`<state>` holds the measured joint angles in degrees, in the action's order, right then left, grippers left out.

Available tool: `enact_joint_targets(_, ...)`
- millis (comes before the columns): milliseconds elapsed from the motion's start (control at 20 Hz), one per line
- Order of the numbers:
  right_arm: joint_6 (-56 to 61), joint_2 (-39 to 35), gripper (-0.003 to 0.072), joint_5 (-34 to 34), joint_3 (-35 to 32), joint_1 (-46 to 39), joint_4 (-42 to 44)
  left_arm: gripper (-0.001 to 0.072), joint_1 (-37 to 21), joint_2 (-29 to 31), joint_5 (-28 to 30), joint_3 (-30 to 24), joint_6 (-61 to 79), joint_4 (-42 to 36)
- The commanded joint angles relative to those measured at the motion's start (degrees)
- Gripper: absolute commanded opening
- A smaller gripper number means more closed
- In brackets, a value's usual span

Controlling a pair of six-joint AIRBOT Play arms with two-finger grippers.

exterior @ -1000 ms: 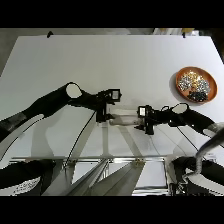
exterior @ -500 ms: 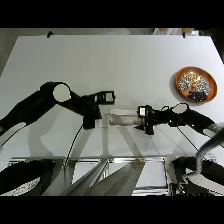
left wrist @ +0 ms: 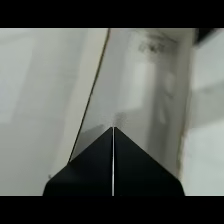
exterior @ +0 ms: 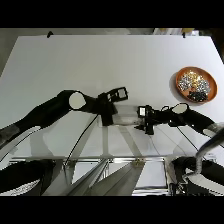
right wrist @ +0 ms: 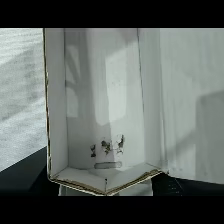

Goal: Fold the box and place the chain.

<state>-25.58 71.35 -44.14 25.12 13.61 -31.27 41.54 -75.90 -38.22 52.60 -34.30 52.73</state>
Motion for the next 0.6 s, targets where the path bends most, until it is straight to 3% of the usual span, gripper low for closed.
enact_joint_targets(0,0.0,0.0,0.0384,0.0,0.0,0.0,0.0,0.0001,-0.5,-2.9,12.5,0.0,-8.1,-1.9)
enact_joint_targets(150,0.0,0.0,0.0384,0.0,0.0,0.0,0.0,0.0002,-0.9,-4.4,12.2,0.0,-9.7,-1.3)
enact_joint_targets(350,0.0,0.0,0.0384,0.0,0.0,0.0,0.0,0.0001,-0.9,-5.9,5.8,-0.1,-9.6,-1.0)
enact_joint_targets(550,0.0,0.0,0.0384,0.0,0.0,0.0,0.0,0.0002,-0.9,-0.8,3.6,-0.1,-9.7,5.1)
